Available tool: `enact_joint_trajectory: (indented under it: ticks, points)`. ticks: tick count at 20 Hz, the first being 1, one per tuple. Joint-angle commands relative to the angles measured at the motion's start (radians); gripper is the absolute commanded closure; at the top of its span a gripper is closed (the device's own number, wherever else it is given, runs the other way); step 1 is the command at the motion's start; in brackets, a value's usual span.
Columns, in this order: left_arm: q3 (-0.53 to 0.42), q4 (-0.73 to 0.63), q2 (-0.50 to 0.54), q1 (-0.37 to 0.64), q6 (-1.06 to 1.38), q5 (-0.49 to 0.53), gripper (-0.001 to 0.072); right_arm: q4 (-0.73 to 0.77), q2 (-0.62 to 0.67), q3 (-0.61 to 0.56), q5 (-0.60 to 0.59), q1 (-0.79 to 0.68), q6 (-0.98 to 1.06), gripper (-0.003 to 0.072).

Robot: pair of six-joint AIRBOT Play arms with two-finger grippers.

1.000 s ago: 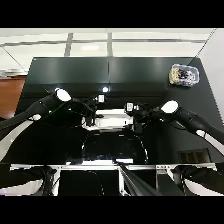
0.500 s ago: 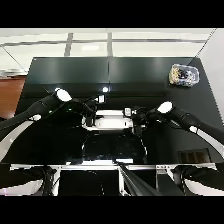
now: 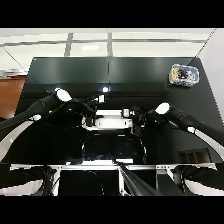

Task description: Fold the box and place the chain.

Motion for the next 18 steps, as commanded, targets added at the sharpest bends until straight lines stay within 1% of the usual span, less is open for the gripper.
enact_joint_trajectory:
  ticks: [1,3,9,13,18]
  points:
    - [0.001,0.000,0.000,0.000,0.001,0.000,0.0682,-0.015,-0.001,0.000,-0.028,0.006,0.041,-0.0027]
    - [0.001,0.000,0.000,0.000,0.001,0.000,0.0682,-0.038,-0.001,0.000,-0.027,0.008,0.067,-0.0027]
    - [0.001,0.000,0.000,0.000,0.001,0.000,0.0682,-0.041,-0.001,0.000,-0.028,0.010,0.069,-0.0027]
    - [0.001,0.000,0.000,0.000,0.001,0.003,0.0682,-0.073,-0.003,0.000,-0.028,0.024,0.075,-0.0027]
    - [0.001,0.000,0.000,0.000,0.001,0.005,0.0682,-0.073,-0.003,0.000,-0.039,0.026,0.088,-0.0026]
